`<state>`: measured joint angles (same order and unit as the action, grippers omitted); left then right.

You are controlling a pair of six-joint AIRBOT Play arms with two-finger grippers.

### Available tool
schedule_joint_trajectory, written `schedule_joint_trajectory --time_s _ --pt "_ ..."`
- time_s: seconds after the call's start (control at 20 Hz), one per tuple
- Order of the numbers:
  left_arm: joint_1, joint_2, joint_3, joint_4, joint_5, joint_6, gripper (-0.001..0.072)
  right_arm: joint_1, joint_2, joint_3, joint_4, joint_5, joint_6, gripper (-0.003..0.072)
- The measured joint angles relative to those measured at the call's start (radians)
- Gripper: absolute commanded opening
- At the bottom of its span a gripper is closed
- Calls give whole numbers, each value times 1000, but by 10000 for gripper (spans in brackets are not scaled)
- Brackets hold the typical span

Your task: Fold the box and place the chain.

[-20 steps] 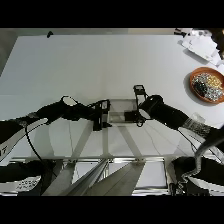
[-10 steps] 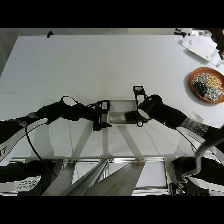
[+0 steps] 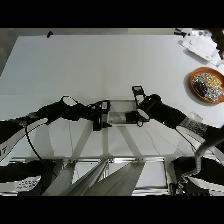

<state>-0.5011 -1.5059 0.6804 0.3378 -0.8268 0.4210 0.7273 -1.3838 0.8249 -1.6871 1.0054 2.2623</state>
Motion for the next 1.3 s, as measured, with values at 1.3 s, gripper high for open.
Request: schedule_joint_trajectory --time_s 1.3 --pt "1 0 0 -1 0 -2 325 -937 364 17 -41 -200 -547 392"
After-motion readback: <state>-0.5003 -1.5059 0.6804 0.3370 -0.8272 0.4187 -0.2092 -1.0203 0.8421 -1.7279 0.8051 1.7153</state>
